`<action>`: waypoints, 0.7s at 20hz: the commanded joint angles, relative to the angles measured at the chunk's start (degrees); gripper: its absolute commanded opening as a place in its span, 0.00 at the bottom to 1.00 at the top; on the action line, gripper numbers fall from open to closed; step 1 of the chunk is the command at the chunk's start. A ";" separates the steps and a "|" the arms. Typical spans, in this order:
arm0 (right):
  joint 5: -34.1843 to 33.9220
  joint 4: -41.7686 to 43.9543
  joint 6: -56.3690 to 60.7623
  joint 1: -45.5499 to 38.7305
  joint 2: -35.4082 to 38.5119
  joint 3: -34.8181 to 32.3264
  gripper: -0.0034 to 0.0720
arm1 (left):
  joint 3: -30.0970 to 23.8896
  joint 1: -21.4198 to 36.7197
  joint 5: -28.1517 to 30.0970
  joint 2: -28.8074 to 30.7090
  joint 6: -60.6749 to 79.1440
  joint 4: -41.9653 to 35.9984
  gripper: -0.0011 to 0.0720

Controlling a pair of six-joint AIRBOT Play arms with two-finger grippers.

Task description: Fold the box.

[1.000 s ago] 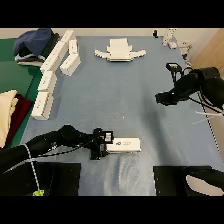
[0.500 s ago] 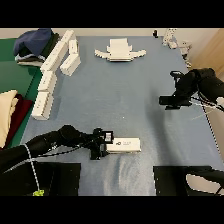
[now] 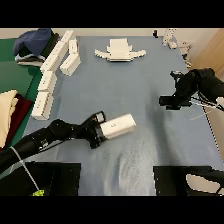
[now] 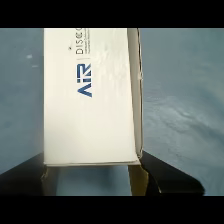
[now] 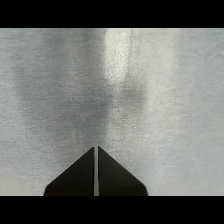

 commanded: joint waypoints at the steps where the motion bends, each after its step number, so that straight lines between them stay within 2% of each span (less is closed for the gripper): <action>1: -0.02 0.04 0.00 -0.02 -0.04 0.02 0.09 | 0.48 11.72 5.51 4.28 -25.24 11.93 0.65; 3: -0.02 0.04 0.00 -0.02 -0.02 0.02 0.09 | 1.77 20.94 7.58 3.08 -33.70 19.37 0.65; 5: -0.02 0.04 0.00 -0.02 -0.02 0.02 0.09 | 4.26 29.14 9.81 -1.49 -35.19 20.06 0.65; 7: -0.02 0.04 0.00 -0.02 -0.02 0.02 0.09 | 8.92 34.77 10.01 -8.44 -35.21 20.04 0.65; 9: -0.02 0.07 0.00 -0.02 -0.02 0.02 0.09 | 15.13 37.22 10.12 -15.78 -35.87 20.06 0.65; 14: -0.02 0.04 0.00 -0.02 -0.04 0.02 0.09 | 30.21 38.34 11.02 -30.91 -38.29 20.09 0.65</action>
